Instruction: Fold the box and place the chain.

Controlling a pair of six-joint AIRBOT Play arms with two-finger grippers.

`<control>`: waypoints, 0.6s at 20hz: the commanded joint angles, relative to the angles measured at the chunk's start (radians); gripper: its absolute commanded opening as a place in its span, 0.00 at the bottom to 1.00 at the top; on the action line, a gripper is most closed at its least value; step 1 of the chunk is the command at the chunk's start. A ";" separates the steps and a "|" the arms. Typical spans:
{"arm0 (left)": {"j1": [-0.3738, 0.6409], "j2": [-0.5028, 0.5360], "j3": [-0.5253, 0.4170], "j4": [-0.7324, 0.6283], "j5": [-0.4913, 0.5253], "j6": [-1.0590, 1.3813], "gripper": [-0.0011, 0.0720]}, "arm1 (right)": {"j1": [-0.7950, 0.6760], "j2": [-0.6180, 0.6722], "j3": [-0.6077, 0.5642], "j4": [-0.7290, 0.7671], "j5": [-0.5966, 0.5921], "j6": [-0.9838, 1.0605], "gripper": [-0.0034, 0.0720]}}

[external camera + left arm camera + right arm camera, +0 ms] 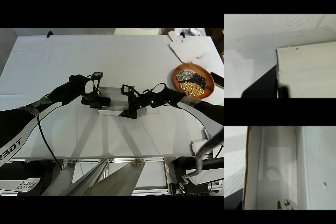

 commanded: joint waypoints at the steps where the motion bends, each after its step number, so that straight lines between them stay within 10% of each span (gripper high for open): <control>1: 0.001 0.000 0.002 0.008 -0.003 -0.006 0.35 | 0.000 -0.001 0.000 0.003 -0.003 0.003 0.71; 7: 0.097 0.048 0.002 0.006 -0.097 0.017 0.43 | 0.000 -0.001 0.000 0.003 -0.003 0.003 0.71; 10: 0.180 0.106 0.002 -0.056 -0.140 0.194 0.79 | 0.000 -0.001 0.000 0.003 -0.003 0.003 0.71; 12: 0.237 0.158 0.002 -0.121 -0.192 0.394 0.79 | 0.000 -0.001 0.000 0.003 -0.003 0.003 0.71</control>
